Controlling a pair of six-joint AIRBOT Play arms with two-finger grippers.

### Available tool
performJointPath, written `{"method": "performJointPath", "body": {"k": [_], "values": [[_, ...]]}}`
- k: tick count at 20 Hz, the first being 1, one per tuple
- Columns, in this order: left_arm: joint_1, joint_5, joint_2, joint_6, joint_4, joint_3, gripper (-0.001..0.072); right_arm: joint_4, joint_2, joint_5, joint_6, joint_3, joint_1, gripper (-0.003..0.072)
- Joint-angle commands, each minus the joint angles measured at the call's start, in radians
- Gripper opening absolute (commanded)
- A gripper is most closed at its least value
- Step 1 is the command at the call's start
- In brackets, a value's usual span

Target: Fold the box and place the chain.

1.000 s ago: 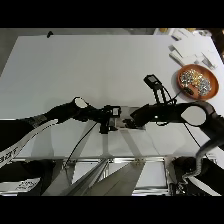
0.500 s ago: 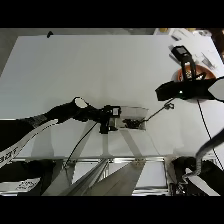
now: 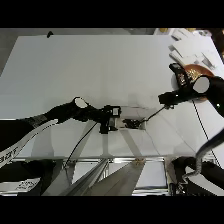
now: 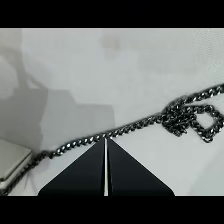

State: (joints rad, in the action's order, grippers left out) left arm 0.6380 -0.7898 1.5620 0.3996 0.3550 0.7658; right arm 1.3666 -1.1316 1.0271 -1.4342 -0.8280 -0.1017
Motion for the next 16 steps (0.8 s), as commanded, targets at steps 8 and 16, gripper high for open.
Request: {"method": "performJointPath", "body": {"k": [8,16], "values": [[0.000,0.000,-0.001,0.000,0.000,0.000,0.0089,0.014,-0.040,-0.036,-0.035,0.025,0.003,0.0059],[0.000,0.000,-0.001,0.000,0.000,0.000,0.0089,0.017,-0.071,-0.034,-0.035,0.025,0.003,0.0188]]}}
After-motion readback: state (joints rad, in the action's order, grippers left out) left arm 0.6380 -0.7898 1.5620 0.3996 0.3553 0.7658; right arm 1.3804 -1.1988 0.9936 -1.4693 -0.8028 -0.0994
